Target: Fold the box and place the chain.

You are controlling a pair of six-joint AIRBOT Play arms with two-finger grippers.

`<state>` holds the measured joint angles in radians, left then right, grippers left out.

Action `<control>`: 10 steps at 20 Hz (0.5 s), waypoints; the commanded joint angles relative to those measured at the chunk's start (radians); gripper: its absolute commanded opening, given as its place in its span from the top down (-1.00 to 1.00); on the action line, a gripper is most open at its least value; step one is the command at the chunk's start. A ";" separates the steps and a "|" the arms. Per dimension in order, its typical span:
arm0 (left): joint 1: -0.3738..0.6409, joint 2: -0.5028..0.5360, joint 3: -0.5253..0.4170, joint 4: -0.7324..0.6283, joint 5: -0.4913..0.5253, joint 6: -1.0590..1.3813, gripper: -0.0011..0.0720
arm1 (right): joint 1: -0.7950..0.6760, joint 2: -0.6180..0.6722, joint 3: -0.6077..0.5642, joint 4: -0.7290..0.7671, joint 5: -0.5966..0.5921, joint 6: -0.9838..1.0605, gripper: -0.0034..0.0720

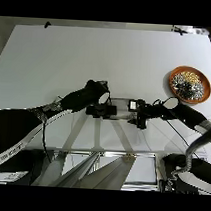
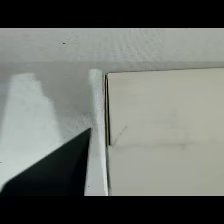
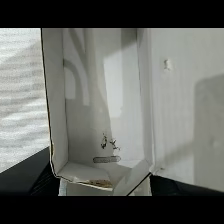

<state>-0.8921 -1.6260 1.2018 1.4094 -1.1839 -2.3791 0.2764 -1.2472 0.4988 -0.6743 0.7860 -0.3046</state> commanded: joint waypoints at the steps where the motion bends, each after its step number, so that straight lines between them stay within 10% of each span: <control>1: -0.011 -0.014 0.000 -0.003 0.002 -0.001 -0.04 | 0.000 0.001 0.000 0.000 0.000 0.000 0.29; 5: -0.016 -0.026 0.000 -0.005 0.003 -0.001 0.01 | 0.000 0.001 0.000 0.000 0.000 0.000 0.29; 8: -0.014 -0.026 0.000 -0.006 0.001 0.000 0.96 | 0.000 0.001 0.000 0.000 0.000 0.000 0.29; 10: -0.014 -0.026 0.000 -0.006 0.001 0.000 0.96 | 0.000 0.001 0.000 0.000 0.000 0.000 0.29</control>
<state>-0.9054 -1.6497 1.2022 1.4059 -1.1835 -2.3825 0.2764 -1.2472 0.4988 -0.6743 0.7864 -0.3038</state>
